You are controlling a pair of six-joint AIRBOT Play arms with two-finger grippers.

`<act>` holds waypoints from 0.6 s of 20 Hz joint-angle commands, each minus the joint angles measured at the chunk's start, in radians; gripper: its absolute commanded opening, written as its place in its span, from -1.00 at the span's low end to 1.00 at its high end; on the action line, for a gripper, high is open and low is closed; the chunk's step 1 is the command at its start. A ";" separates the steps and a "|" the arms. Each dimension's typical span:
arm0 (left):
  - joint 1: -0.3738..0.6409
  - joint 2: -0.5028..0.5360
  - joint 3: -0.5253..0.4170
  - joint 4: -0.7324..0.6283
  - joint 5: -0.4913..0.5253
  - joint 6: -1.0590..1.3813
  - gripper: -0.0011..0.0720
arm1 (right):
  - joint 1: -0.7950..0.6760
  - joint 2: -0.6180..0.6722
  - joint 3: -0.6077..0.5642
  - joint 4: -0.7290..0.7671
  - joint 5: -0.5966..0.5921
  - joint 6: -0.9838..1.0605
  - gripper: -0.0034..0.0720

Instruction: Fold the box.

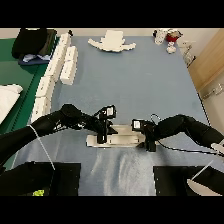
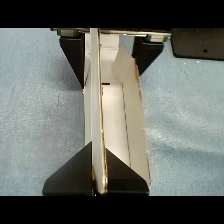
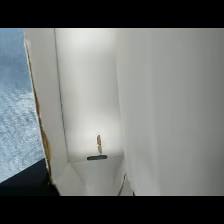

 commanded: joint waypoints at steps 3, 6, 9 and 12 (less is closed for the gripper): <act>0.001 0.000 0.000 0.000 0.000 0.000 -0.93 | 0.002 -0.008 -0.001 -0.027 0.005 0.003 0.31; 0.001 0.000 0.000 0.000 0.000 0.000 -0.93 | 0.002 -0.002 -0.001 -0.027 0.003 0.003 0.71; 0.001 0.000 0.000 0.000 0.000 0.000 -0.93 | 0.002 0.029 -0.001 -0.022 0.000 0.003 0.71; 0.001 0.000 0.000 0.000 0.000 0.000 -0.93 | 0.002 0.035 -0.001 -0.021 0.000 0.003 0.71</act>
